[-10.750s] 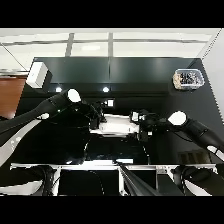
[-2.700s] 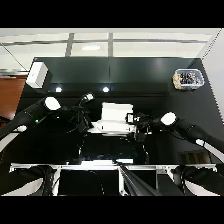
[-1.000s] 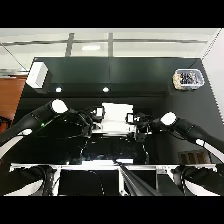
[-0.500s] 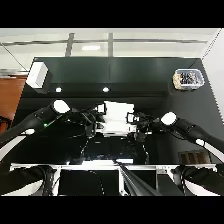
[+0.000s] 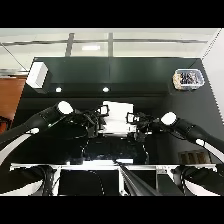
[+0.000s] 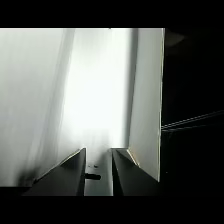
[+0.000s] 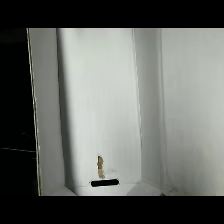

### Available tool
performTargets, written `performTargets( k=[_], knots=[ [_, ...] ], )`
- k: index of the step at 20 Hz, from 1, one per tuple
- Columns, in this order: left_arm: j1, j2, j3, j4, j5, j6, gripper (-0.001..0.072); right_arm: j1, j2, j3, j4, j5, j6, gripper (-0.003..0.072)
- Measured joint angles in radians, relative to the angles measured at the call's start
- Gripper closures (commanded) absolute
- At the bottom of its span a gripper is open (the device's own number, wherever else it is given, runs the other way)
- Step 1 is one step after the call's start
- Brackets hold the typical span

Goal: Fold the box and place the chain.

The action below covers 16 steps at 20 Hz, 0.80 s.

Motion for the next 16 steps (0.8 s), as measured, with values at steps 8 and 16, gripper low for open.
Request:
performTargets(
  k=[8, 16],
  knots=[
    [0.008, 0.028, 0.025, 0.113, 0.010, -0.215, 0.0687, 0.000, 0.000, 0.000, 0.000, 0.000, 0.000, 0.0253],
    [0.295, 0.175, 0.048, 0.312, -0.040, -0.743, 0.0685, 0.000, 0.000, 0.000, 0.000, 0.000, 0.000, 0.0253]
  ],
)
